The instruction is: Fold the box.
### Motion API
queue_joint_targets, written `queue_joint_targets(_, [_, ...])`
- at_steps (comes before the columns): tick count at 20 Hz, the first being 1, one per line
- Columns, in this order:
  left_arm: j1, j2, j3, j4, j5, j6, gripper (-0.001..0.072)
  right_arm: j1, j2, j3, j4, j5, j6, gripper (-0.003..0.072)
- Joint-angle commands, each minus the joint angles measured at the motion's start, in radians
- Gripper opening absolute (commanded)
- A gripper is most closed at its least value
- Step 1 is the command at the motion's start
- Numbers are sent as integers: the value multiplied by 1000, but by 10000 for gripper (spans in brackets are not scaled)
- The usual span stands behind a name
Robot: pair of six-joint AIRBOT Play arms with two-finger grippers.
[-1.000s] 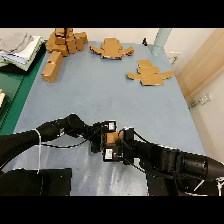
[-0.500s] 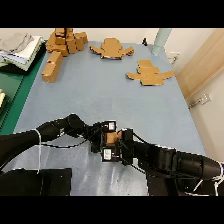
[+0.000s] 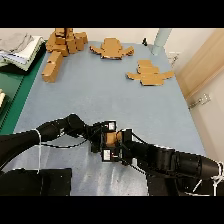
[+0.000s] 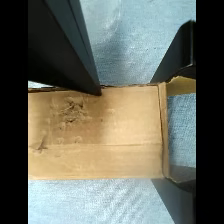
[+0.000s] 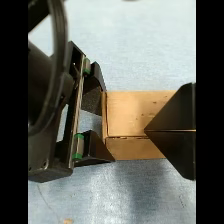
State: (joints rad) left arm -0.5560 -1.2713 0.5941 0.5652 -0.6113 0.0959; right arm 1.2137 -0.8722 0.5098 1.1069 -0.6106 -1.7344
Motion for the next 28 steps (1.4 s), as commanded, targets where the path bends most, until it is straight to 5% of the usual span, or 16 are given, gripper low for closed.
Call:
queue_joint_targets(1, [1, 0, 0, 0, 0, 0, 448, -5, -2, 0, 0, -1, 0, 5])
queue_joint_targets(16, [1, 0, 0, 0, 0, 0, 448, -5, 52, 2, -15, -40, 14, 5])
queue_joint_targets(19, [1, 0, 0, 0, 0, 0, 448, -5, 106, 6, -57, -241, 178, 5])
queue_joint_targets(24, [1, 0, 0, 0, 0, 0, 448, -55, 221, 83, -84, -751, 607, 4])
queue_joint_targets(28, [1, 0, 0, 0, 0, 0, 447, -309, 200, 98, 63, -734, 743, 5])
